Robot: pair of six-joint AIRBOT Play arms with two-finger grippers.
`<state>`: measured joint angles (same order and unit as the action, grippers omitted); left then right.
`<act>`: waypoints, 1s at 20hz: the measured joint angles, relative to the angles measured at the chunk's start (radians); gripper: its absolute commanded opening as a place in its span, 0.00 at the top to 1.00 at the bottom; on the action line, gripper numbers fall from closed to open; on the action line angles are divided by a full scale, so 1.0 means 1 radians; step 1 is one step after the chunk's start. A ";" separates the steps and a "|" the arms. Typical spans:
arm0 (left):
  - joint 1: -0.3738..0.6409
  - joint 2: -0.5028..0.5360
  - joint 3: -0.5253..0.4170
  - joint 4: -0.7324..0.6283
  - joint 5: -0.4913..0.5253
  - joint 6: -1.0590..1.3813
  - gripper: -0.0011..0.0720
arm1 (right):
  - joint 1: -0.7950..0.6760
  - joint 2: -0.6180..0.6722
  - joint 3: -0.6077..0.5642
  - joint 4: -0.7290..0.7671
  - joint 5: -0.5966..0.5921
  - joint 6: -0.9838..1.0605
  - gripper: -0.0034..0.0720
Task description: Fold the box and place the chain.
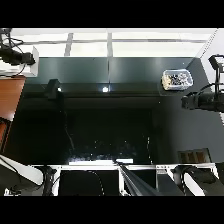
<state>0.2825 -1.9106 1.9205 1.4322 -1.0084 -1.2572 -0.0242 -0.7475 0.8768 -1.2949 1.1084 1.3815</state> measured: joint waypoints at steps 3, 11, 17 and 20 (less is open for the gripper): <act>0.006 -0.095 0.065 0.003 -0.045 0.000 0.59 | 0.000 0.000 0.000 0.013 -0.007 0.003 0.93; 0.008 -0.171 0.140 0.016 -0.131 -0.010 0.02 | 0.000 0.000 0.000 0.038 -0.014 0.003 0.93; 0.004 0.005 0.222 0.037 -0.209 -0.029 0.47 | 0.000 0.000 0.000 0.041 -0.033 -0.001 0.93; -0.007 0.188 0.166 -0.003 -0.220 -0.030 0.95 | 0.001 0.000 0.000 0.043 -0.042 -0.013 0.93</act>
<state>0.2756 -1.7226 2.0869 1.4288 -1.2282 -1.2869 -0.0231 -0.7475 0.8768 -1.2518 1.0660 1.3689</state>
